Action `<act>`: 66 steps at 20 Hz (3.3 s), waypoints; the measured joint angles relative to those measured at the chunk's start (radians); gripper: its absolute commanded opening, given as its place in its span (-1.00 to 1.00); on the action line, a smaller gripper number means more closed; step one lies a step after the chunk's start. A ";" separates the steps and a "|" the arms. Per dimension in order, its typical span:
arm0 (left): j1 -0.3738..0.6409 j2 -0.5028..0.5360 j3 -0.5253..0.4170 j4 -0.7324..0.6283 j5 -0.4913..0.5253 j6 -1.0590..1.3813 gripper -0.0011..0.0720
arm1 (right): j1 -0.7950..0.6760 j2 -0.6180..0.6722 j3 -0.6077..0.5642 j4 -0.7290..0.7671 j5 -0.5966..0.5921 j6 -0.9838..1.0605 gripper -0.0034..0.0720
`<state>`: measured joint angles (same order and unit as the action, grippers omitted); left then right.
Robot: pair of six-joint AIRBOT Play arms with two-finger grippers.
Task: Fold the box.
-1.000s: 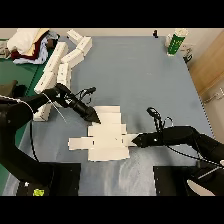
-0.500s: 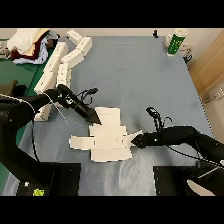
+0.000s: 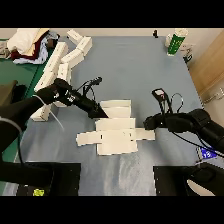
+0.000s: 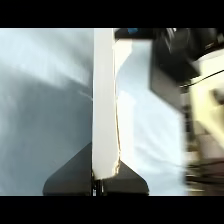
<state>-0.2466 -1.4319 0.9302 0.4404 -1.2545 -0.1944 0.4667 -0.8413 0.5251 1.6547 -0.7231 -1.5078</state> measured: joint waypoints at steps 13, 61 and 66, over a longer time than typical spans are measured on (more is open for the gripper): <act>-0.416 0.540 -0.528 -0.166 0.776 0.565 -0.93 | 0.000 -0.001 0.092 -0.289 0.055 0.445 -0.59; -0.297 0.348 -0.392 -0.144 0.524 0.573 -0.94 | 0.001 -0.001 0.093 -0.241 0.089 0.460 -0.86; -0.328 0.356 -0.435 -0.150 0.601 0.592 -0.94 | 0.001 -0.001 0.093 -0.241 0.090 0.460 -0.86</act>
<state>-0.5751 -1.0760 0.4957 0.2905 -0.6533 0.3973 0.4675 -0.8421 0.6182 1.4139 -0.6327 -1.0473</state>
